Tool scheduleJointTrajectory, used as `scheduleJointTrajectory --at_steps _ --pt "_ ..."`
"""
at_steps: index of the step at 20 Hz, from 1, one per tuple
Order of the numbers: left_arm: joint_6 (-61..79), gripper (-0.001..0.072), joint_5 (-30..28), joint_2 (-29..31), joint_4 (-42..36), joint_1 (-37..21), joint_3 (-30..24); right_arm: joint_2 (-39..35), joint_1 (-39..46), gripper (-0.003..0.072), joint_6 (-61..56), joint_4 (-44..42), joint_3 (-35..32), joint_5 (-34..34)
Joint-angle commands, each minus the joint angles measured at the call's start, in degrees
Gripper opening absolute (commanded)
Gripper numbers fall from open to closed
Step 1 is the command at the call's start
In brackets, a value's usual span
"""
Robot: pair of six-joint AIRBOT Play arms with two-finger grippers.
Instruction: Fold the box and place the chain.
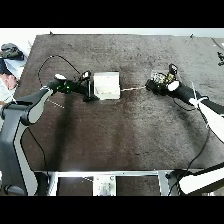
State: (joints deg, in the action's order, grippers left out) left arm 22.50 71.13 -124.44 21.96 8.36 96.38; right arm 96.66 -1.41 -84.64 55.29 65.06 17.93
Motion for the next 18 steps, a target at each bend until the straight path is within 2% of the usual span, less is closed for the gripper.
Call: scheduleJointTrajectory --at_steps 1,2,3,4,6,9,12,15,18 --pt "0.00 0.0351 -0.02 0.04 -0.02 0.04 -0.02 4.28 -0.55 0.0152 -0.22 -1.51 4.94 -1.29" --pt "0.00 0.0351 -0.02 0.04 -0.02 0.04 0.00 4.98 -0.55 0.0151 -1.01 -1.73 5.75 -1.46" --pt "0.00 0.0351 0.00 0.02 -0.02 0.04 -0.02 5.27 -0.55 0.0111 -1.62 -1.81 6.12 -1.25" --pt "0.00 0.0351 -0.02 0.04 -0.02 0.04 0.00 5.07 -0.63 0.0014 -1.60 -2.32 6.14 -0.79" --pt "0.00 0.0351 -0.02 0.04 -0.02 0.04 0.00 2.58 -2.05 0.0013 0.07 -3.08 6.12 1.57" --pt "0.00 0.0351 -0.02 0.02 -0.02 0.04 0.00 -5.79 -7.02 0.0013 5.01 -3.06 6.12 4.68" --pt "0.00 0.0351 0.00 0.04 -0.02 0.04 0.00 -14.38 -12.55 0.0013 8.09 -3.04 6.14 4.57" --pt "0.00 0.0351 -0.02 0.04 -0.02 0.04 0.00 -20.15 -19.02 0.0013 8.61 -3.06 6.14 0.20" --pt "0.00 0.0351 0.00 0.04 -0.04 0.04 -0.02 -20.15 -25.55 0.0013 8.63 -2.89 8.24 -3.48"
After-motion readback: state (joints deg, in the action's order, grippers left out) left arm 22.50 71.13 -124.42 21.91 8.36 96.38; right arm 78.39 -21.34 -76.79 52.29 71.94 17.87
